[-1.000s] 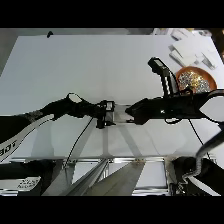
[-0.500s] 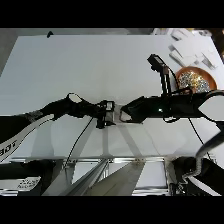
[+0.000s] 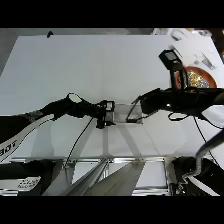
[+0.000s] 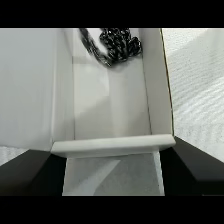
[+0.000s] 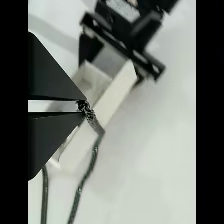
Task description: Fold the box and place the chain.
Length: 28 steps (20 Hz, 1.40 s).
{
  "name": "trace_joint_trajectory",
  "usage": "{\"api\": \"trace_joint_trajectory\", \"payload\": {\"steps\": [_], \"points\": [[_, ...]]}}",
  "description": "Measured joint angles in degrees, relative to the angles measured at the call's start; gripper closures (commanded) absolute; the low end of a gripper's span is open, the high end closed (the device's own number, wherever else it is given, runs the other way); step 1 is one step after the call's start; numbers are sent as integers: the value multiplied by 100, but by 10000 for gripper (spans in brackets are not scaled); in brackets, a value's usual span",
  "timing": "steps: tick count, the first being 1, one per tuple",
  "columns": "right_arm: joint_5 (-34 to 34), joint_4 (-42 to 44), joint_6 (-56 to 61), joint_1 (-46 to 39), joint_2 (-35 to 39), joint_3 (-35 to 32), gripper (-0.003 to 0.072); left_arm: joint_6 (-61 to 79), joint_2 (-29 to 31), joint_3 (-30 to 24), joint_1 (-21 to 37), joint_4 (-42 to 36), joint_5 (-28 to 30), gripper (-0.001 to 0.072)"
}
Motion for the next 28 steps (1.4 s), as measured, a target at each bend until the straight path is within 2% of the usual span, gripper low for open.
{"api": "trace_joint_trajectory", "payload": {"steps": [3,9,11,13,17,20,25,28], "points": [[192,-457,186,-254,245,2,665,0,0,2,2,0,0,506],[1172,-850,284,-505,581,4,665,0,0,2,2,0,0,506],[1508,-767,262,-527,614,4,665,0,0,2,0,0,0,506],[1641,-323,122,-535,629,-2,665,0,0,2,0,0,0,507],[1213,1104,-479,-538,494,-155,665,0,0,2,0,0,0,506],[743,1847,-979,-538,188,-415,665,0,0,2,2,2,0,507],[232,2356,-1661,-343,-448,-798,664,0,0,2,2,2,0,506],[-48,2317,-1834,-42,-791,-874,664,2,0,2,2,2,0,506]]}}
